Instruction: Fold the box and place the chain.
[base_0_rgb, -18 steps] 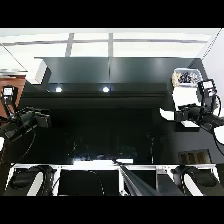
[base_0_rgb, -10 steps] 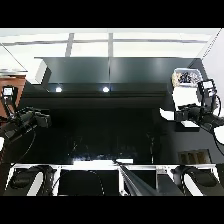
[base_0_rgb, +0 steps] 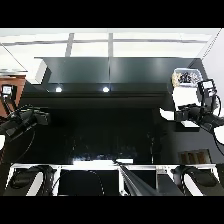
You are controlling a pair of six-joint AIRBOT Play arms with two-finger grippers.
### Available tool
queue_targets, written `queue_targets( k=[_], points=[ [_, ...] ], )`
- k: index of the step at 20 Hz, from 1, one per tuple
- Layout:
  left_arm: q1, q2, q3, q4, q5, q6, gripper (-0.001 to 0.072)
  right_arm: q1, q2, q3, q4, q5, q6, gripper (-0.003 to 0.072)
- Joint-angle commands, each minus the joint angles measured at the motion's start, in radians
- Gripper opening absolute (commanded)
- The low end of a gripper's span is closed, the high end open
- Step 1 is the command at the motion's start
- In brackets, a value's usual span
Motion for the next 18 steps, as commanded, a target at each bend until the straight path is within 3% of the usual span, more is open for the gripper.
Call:
queue_targets(
  k=[1, 4, 6, 7, 9, 10, 11, 13, 15, 18],
  points=[
    [0.001, -0.005, 0.000, 0.000, 0.012, 0.000, 0.0026, 0.000, 0.001, 0.000, 0.013, -0.018, 0.000, 0.0016],
    [0.000, -0.010, -0.007, -0.061, 0.045, -0.003, 0.0025, 0.000, 0.000, -0.001, 0.075, -0.116, 0.000, 0.0016],
    [0.000, -0.039, -0.042, -0.199, 0.102, -0.002, 0.0026, 0.000, -0.026, -0.001, 0.094, -0.216, 0.001, 0.0016],
    [0.000, -0.065, -0.061, -0.243, 0.121, -0.002, 0.0066, -0.002, -0.053, -0.001, 0.094, -0.269, 0.001, 0.0016],
    [-0.010, -0.131, -0.055, -0.268, 0.113, 0.004, 0.0556, -0.016, -0.116, -0.001, 0.091, -0.375, 0.009, 0.0031],
    [-0.019, -0.156, -0.044, -0.293, 0.110, 0.005, 0.0720, -0.031, -0.145, 0.000, 0.095, -0.404, 0.050, 0.0320],
    [-0.032, -0.175, -0.027, -0.288, 0.102, 0.012, 0.0720, -0.048, -0.176, 0.000, 0.106, -0.408, 0.116, 0.0705],
    [-0.055, -0.195, 0.011, -0.252, 0.079, 0.113, 0.0720, -0.084, -0.219, 0.002, 0.105, -0.323, 0.164, 0.0711],
    [-0.061, -0.205, 0.051, -0.129, 0.051, 0.107, 0.0720, -0.186, -0.224, 0.016, 0.067, -0.296, 0.176, 0.0710],
    [-0.056, -0.204, 0.103, 0.259, -0.009, -0.217, 0.0714, -0.472, -0.246, 0.132, 0.060, -0.269, 0.191, 0.0709]
  ],
)
